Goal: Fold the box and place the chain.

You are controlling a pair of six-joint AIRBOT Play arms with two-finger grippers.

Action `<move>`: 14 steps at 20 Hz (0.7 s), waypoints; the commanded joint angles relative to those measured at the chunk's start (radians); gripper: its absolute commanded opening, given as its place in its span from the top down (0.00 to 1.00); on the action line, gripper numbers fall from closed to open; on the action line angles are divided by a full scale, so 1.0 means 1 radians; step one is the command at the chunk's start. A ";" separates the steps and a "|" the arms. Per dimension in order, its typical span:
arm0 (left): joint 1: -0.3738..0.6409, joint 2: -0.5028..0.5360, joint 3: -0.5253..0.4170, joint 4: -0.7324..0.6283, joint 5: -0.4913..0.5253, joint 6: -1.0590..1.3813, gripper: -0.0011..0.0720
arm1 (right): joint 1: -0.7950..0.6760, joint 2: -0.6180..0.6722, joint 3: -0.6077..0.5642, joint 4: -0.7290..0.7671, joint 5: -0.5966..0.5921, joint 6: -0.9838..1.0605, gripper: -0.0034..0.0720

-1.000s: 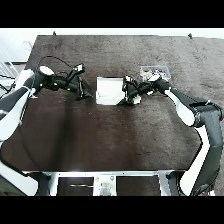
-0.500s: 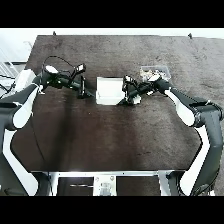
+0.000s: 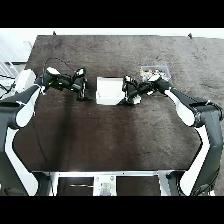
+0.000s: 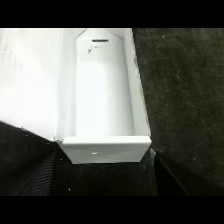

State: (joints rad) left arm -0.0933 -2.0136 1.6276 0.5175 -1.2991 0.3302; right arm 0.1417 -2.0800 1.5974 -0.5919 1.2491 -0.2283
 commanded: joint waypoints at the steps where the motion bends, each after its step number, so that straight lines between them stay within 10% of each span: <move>1: 0.000 -0.002 0.001 -0.005 0.025 0.018 0.00 | 0.000 0.000 0.000 0.000 0.000 0.000 0.18; 14: -0.018 -0.033 0.001 -0.021 0.003 0.019 0.00 | 0.000 0.000 0.000 0.000 0.000 0.000 0.18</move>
State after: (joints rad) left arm -0.1093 -2.0388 1.6276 0.5140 -1.2961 0.3481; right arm 0.1417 -2.0800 1.5974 -0.5922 1.2495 -0.2287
